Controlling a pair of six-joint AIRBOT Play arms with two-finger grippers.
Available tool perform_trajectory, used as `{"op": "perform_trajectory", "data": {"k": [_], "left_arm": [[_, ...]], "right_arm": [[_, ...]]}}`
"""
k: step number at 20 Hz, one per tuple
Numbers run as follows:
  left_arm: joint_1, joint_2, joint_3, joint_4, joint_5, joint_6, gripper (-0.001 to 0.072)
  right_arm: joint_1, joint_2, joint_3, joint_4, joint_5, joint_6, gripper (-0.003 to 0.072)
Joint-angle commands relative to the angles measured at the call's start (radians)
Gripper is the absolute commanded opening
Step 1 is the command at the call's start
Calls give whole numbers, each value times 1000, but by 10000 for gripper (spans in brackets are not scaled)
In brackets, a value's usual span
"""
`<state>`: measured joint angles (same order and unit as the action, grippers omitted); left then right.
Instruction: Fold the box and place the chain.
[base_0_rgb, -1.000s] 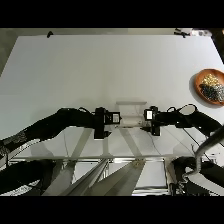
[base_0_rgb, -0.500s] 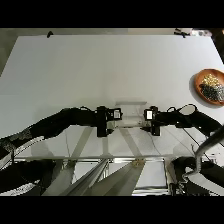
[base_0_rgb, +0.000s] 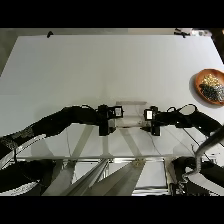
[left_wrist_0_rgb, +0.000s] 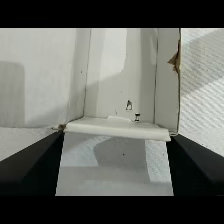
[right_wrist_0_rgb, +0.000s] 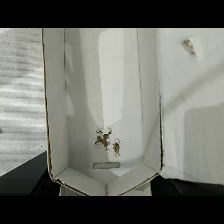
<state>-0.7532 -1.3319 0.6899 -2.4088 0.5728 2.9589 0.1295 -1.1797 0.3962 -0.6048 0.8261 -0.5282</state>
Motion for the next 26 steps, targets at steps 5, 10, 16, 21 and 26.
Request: {"op": "perform_trajectory", "data": {"k": [5, 10, 16, 21, 26], "left_arm": [[-3, -1, 1, -3, -39, 0, 710], [-24, -38, 1, -19, -36, 0, 709], [-47, -62, 1, -27, -54, 0, 695], [-70, -61, 1, -31, -54, 0, 627], [-78, -61, 1, -35, -53, 0, 602]], "right_arm": [[0, 1, 0, 0, 0, -1, 410], [0, 1, 0, 0, 0, -1, 410], [0, 1, 0, 0, 0, -1, 410], [0, 1, 0, 0, 0, -1, 410], [0, 1, 0, 0, 0, -1, 410]]}}
